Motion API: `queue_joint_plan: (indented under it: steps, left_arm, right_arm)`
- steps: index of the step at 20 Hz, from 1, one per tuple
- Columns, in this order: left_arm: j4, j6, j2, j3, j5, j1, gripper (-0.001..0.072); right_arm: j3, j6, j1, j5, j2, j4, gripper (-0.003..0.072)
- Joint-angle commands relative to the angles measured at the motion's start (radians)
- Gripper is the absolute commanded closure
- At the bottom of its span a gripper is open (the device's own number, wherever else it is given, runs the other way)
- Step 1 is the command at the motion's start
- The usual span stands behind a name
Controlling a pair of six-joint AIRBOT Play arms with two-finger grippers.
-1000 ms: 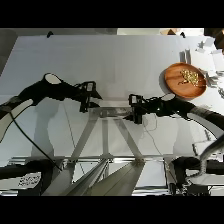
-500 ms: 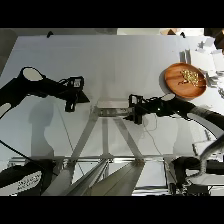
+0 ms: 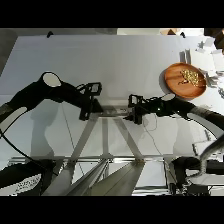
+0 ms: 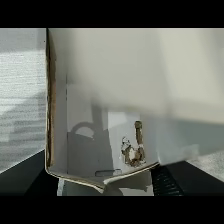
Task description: Fold the box and place the chain.
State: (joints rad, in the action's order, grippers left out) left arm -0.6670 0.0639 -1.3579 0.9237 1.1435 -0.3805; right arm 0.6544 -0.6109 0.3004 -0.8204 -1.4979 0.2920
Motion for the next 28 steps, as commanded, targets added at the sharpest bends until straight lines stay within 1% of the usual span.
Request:
queue_joint_plan:
  steps: [1,3,4,6,8,12,14,17,20,22,24,27,28]
  left_arm:
    - [0.133,-0.015,-0.011,-0.001,-0.196,-0.027,0.0702]
    - [0.132,-0.063,-0.016,-0.001,-0.285,-0.024,0.0702]
    - [0.132,-0.104,-0.026,-0.001,-0.349,-0.024,0.0702]
    - [0.133,-0.212,-0.063,-0.001,-0.480,-0.025,0.0702]
    - [0.135,-0.326,-0.113,-0.001,-0.562,-0.025,0.0702]
    - [0.136,-0.357,-0.185,-0.001,-0.549,-0.024,0.0700]
    - [0.136,-0.356,-0.183,0.000,-0.544,-0.023,0.0700]
    - [0.132,-0.356,-0.136,0.000,-0.535,-0.003,0.0700]
    - [0.117,-0.355,-0.056,0.000,-0.458,0.031,0.0700]
    - [0.042,-0.315,-0.006,0.000,-0.365,0.053,0.0700]
    - [-0.026,-0.264,0.025,0.000,-0.245,0.078,0.0700]
    - [-0.128,-0.143,0.022,-0.001,0.033,0.087,0.0700]
    - [-0.158,-0.132,0.014,-0.001,0.084,0.085,0.0699]
  right_arm:
    - [0.001,0.000,0.001,0.000,0.000,0.000,0.0174]
    - [0.001,0.000,0.001,0.000,0.000,0.000,0.0174]
    - [0.001,0.000,0.001,0.000,0.000,0.000,0.0174]
    - [0.001,0.000,0.001,0.000,0.000,0.000,0.0174]
    - [0.001,0.000,0.001,0.000,0.000,0.000,0.0174]
    - [0.001,0.000,0.001,0.000,0.000,0.000,0.0174]
    - [0.001,0.000,0.001,0.000,0.000,0.000,0.0174]
    - [0.001,0.000,0.001,0.000,0.000,0.000,0.0174]
    - [0.001,0.000,0.001,0.000,0.000,0.000,0.0174]
    - [0.001,0.000,0.001,0.000,0.000,0.000,0.0174]
    - [0.001,0.000,0.001,0.000,0.000,0.000,0.0174]
    - [0.001,0.000,0.001,0.000,0.000,0.000,0.0174]
    - [0.001,0.000,0.001,0.000,0.000,0.000,0.0174]
